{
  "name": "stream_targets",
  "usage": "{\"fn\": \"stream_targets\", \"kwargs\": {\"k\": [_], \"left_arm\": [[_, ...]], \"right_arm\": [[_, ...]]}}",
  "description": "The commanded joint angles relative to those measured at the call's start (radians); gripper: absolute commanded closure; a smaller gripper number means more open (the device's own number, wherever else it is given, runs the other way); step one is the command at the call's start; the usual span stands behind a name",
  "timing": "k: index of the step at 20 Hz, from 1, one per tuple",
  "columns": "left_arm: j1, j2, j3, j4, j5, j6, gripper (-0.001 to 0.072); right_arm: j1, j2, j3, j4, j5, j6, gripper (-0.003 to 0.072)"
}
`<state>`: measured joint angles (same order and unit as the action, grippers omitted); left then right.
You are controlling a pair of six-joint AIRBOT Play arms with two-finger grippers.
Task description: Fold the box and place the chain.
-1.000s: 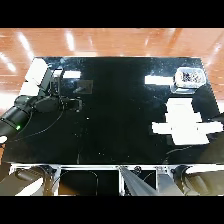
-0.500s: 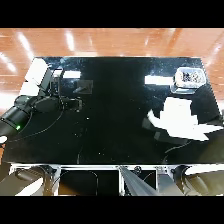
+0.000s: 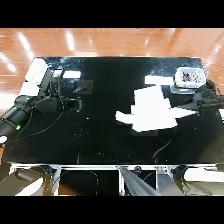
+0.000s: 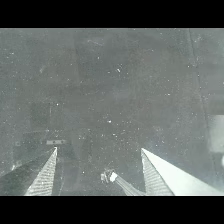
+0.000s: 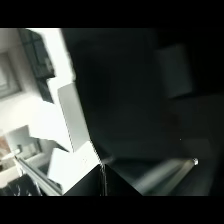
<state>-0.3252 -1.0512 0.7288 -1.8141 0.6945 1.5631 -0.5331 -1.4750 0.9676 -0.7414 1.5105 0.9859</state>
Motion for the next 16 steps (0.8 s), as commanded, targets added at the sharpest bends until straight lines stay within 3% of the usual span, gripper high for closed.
{"fn": "stream_targets", "kwargs": {"k": [1, 5, 7, 13, 16], "left_arm": [[0.0, -0.001, 0.0, 0.0, 0.003, 0.001, 0.0094], [0.0, -0.001, 0.0, 0.082, 0.043, 0.002, 0.0093], [0.0, -0.001, 0.0, 0.062, 0.066, 0.0, 0.0094], [0.0, -0.001, 0.0, -0.088, 0.152, -0.001, 0.0094], [0.0, -0.001, 0.0, -0.113, 0.218, -0.001, 0.0094]], "right_arm": [[0.236, 0.213, -0.203, 0.127, -0.263, 0.035, 0.0655], [0.516, 0.389, -0.391, 0.142, -0.523, 0.111, 0.0655], [0.652, 0.44, -0.457, 0.138, -0.674, 0.103, 0.0655], [0.978, 0.46, -0.579, 0.119, -1.06, 0.031, 0.0656], [1.062, 0.482, -0.585, 0.114, -1.143, 0.012, 0.0655]]}}
